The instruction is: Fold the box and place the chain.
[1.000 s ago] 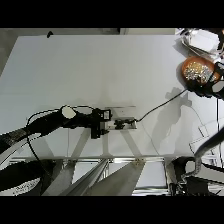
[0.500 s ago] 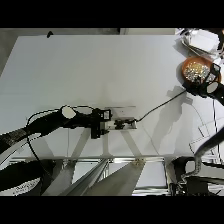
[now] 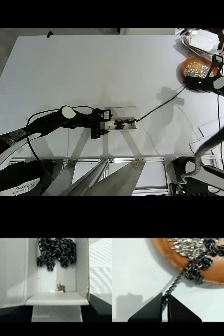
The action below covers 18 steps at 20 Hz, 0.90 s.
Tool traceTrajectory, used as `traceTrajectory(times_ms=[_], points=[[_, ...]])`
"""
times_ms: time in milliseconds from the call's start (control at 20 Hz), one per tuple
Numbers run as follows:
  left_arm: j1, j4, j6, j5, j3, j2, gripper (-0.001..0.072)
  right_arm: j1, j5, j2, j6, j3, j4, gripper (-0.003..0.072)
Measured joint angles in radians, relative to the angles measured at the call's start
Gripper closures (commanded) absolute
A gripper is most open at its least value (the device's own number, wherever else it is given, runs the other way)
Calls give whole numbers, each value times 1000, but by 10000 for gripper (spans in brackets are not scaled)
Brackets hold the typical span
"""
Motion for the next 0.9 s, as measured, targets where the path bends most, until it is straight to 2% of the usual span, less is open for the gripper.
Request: traceTrajectory(times_ms=[250, 450, 700, 900], points=[[0, 0, 0, 0, 0, 0, 573, 114, 240, 300, -95, 2, 12, 670], [0, 0, 0, 0, 0, 0, 573, 237, 369, 539, -124, 2, 32, 670], [0, 0, 0, 0, 0, 0, 573, 379, 432, 750, -135, 2, 171, 670], [0, 0, 0, 0, 0, 0, 573, 491, 430, 806, -154, 2, 340, 670]])
